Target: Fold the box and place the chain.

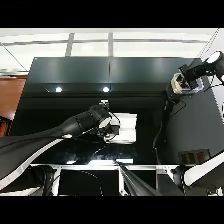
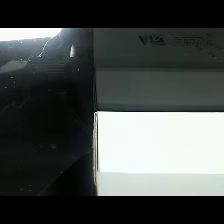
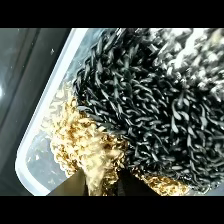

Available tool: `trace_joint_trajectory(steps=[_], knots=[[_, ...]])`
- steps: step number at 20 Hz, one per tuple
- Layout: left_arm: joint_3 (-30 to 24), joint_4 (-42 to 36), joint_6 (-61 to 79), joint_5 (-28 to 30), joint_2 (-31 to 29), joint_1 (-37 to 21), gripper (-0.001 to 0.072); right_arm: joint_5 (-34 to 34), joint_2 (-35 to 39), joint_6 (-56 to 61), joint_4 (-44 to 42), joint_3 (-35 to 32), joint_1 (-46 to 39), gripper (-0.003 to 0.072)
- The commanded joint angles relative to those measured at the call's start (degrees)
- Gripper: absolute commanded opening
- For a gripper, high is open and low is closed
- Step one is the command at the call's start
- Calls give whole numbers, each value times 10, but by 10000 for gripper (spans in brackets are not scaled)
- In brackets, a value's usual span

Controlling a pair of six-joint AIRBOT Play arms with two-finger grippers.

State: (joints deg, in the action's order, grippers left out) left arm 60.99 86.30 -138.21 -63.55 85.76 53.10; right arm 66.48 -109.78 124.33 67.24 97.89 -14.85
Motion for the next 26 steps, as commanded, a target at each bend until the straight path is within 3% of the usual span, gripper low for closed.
trace_joint_trajectory(steps=[1, 5, 10, 22, 26], knots=[[0, 0, 0, 1, 0, 0, 27, 23, 7, -54, -25, 1, -5, 4], [0, 0, 0, 1, 0, 0, 27, 20, 70, -137, -23, 0, -23, 2], [0, 0, 0, 1, 0, 0, 27, 5, 202, -240, -44, 1, -36, 1], [0, 0, 0, 1, 0, 0, 27, -36, 467, -364, -177, 1, -43, 1], [0, 0, 0, 1, 0, 0, 27, 73, 517, -405, -201, 0, -42, 2]])
